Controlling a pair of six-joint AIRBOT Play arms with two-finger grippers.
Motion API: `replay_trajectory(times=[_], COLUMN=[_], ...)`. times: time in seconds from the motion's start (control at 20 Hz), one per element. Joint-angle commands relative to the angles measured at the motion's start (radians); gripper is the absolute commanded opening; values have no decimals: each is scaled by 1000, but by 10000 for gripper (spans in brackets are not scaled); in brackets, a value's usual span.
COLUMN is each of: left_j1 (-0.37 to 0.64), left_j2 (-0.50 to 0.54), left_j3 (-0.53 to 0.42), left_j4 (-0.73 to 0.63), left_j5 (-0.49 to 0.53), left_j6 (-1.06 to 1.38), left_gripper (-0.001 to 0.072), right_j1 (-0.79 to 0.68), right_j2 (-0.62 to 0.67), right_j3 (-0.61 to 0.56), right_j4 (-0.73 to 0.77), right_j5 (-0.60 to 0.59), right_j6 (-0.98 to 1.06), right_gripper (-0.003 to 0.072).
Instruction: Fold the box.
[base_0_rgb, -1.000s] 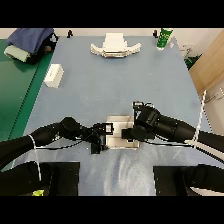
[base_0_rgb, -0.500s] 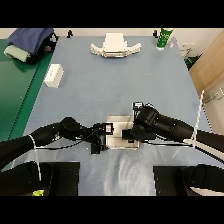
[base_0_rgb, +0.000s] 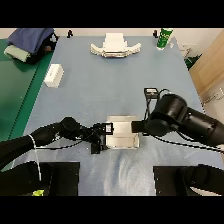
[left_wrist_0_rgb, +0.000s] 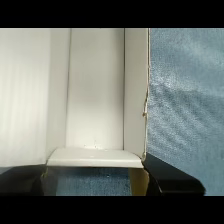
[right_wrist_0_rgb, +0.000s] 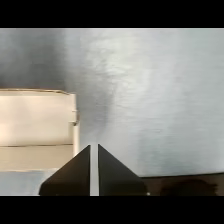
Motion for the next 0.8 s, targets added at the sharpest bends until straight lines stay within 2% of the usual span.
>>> replay_trajectory(times=[0.0, 0.2, 0.35, 0.45, 0.55, 0.65, 0.75], left_j1=[0, 0, 0, 0, 0, 0, 0], left_j2=[-1, -1, -1, -1, -1, -1, -1], left_j3=[0, 0, 0, 0, 0, 0, 0], left_j4=[0, 0, 0, 0, 0, 0, 0], left_j5=[0, 0, 0, 0, 0, 0, 0], left_j6=[0, 0, 0, 0, 0, 0, 0], left_gripper=[527, 528, 527, 527, 527, 527, 527], right_j1=[-51, -234, -413, -554, -680, -785, -832], right_j2=[61, 14, -73, -151, -236, -328, -401], right_j3=[10, 10, 10, 10, 10, 10, 11], right_j4=[-94, -74, 79, 298, 569, 840, 1017], right_j5=[-135, -74, 71, 155, 175, 154, 91], right_j6=[-57, -179, -327, -496, -683, -880, -1038], right_gripper=[0, 0, -1, -1, -1, -1, -1])
